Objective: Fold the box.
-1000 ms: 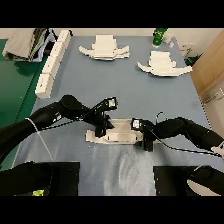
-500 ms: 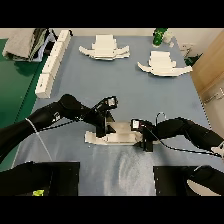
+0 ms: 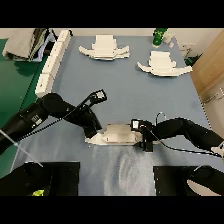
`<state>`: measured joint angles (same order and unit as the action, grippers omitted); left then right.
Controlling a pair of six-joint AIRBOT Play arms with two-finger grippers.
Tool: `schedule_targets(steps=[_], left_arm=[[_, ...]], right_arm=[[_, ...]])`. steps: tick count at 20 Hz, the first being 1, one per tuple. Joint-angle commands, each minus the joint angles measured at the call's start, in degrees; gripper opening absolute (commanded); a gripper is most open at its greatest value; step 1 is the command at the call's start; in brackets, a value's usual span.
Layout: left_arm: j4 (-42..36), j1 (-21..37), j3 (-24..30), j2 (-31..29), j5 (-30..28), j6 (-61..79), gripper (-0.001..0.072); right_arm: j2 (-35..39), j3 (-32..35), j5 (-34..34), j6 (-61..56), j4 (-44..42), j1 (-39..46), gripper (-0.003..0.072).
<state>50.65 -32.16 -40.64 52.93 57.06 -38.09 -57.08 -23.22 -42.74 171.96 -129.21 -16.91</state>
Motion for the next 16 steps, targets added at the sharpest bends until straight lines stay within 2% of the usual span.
schedule_targets(steps=[1,3,5,7,11,13,16], left_arm=[[5.18,0.63,0.00,-4.13,9.79,-20.68,0.0015],[-1.62,-2.21,0.00,-3.15,9.09,-25.90,0.0015],[-8.61,-6.51,-0.02,-0.81,1.29,-26.03,0.0015],[-10.43,-8.15,-0.50,2.32,-7.96,-27.28,0.0015],[-10.62,-5.33,-2.99,8.81,-17.62,-33.48,0.0015],[-10.34,-4.35,-3.30,11.39,-20.24,-36.17,0.0015],[-7.76,-3.43,-3.30,16.06,-17.25,-41.66,0.0015]], right_arm=[[0.00,-0.02,0.04,-0.02,-0.02,0.02,0.0503],[0.00,-0.02,0.04,-0.02,-0.04,0.02,0.0503],[0.00,-0.02,0.04,-0.02,-0.02,0.02,0.0503],[0.00,-0.02,0.04,-0.02,-0.02,0.02,0.0503],[0.00,-0.02,0.04,-0.02,-0.04,0.02,0.0503],[0.00,-0.02,0.02,-0.02,-0.02,0.02,0.0503],[0.00,-0.02,0.04,-0.02,-0.02,0.02,0.0503]])
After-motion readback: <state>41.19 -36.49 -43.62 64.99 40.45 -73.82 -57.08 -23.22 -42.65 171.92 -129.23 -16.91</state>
